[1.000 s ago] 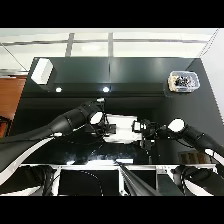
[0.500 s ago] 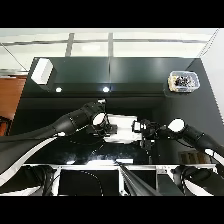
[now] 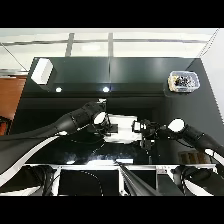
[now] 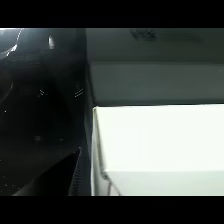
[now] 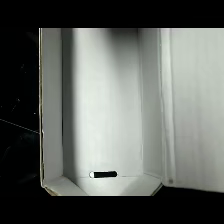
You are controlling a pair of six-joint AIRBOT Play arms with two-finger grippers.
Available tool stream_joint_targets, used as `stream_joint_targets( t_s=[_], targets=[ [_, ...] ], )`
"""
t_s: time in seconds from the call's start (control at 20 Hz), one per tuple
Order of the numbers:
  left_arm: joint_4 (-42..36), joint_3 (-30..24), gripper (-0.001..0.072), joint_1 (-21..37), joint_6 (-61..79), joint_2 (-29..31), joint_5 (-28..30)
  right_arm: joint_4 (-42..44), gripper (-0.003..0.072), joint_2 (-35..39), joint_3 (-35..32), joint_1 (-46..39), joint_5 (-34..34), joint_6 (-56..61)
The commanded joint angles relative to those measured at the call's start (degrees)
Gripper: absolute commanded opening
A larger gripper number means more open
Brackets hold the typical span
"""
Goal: Fold the box and place the chain.
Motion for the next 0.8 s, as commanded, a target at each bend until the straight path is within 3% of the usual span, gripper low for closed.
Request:
stream_joint_targets(
  t_s=[0.0,0.15,0.4,0.5,0.55,0.7,0.75],
  targets=[
    [0.09,1.14,0.0268,-0.02,0.0,-1.01,-1.36,0.02,0.0368,-0.02,0.0,0.0,0.02,0.02],
    [0.31,1.14,0.0178,-0.39,0.0,-1.2,-1.81,0.02,0.0368,-0.02,0.0,0.0,0.02,0.02],
    [1.7,1.14,0.0152,-1.2,-0.9,-1.33,-1.51,0.02,0.0368,-0.02,0.0,0.0,0.02,0.02],
    [1.99,1.14,0.0038,-1.2,-0.9,-1.33,-1.51,0.02,0.0368,-0.02,0.0,0.0,0.02,0.02],
    [1.99,1.14,0.0023,-1.2,-0.9,-1.33,-1.51,0.02,0.0368,-0.02,0.0,0.0,0.02,0.02],
    [1.64,1.14,0.0025,-1.2,-0.87,-1.33,-1.6,0.04,0.0368,-0.02,0.0,0.0,0.02,0.02],
    [1.46,1.22,0.0083,-1.2,-0.9,-1.33,-1.57,0.02,0.0368,-0.02,0.0,0.0,0.02,0.02]
  ],
)
